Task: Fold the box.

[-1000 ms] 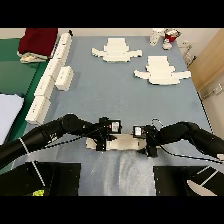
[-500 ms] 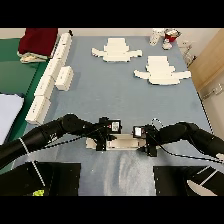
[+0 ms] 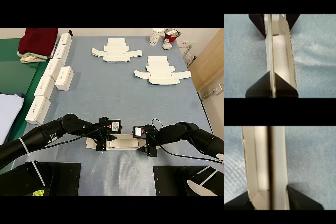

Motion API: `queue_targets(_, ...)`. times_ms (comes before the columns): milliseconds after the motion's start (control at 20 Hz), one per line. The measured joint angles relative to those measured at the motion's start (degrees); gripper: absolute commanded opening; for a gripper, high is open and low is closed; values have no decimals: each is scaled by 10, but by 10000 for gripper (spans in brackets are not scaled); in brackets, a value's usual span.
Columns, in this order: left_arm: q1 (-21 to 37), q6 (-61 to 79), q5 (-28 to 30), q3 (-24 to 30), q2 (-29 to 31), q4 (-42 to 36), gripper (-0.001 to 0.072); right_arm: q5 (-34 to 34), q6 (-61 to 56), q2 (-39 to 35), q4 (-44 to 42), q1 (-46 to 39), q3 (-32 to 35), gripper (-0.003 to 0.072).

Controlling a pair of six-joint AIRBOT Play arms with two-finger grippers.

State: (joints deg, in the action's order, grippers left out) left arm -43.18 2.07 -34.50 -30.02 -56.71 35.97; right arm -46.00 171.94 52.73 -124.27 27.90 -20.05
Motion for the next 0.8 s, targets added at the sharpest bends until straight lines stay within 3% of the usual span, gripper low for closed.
queue_targets(800, -1, 0, -1, 0, 0, -6, 14, 0, 0, 0, 0, 0, 0, 476)
